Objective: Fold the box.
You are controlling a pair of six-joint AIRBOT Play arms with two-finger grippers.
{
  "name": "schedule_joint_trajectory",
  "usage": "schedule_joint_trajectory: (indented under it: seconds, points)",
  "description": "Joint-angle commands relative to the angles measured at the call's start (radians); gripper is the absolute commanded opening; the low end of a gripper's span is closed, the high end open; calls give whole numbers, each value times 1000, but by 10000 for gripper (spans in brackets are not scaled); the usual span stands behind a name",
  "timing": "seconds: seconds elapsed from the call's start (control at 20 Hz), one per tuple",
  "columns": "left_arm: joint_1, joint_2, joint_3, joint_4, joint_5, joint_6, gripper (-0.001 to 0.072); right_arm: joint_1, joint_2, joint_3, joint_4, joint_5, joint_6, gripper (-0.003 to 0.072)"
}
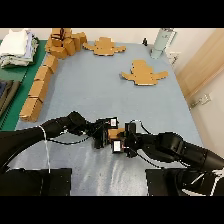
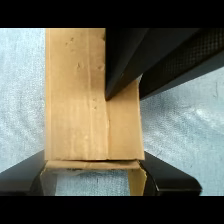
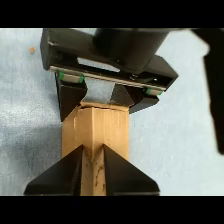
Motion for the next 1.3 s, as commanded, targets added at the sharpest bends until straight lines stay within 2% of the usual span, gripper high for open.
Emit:
schedule_joint_trajectory:
  seconds: [0.0,0.8,0.85,0.95,1.25]
  points:
    - [0,0,1,0,-2,1,489,1,10,1,13,5,1,170]
    - [0,0,1,0,-2,1,489,0,35,11,38,-43,1,157]
    - [0,0,1,0,-2,1,489,0,35,11,38,-43,1,152]
    - [0,0,1,0,-2,1,489,0,35,11,38,-44,1,81]
    - [0,0,1,0,-2,1,490,0,34,11,94,-58,1,82]
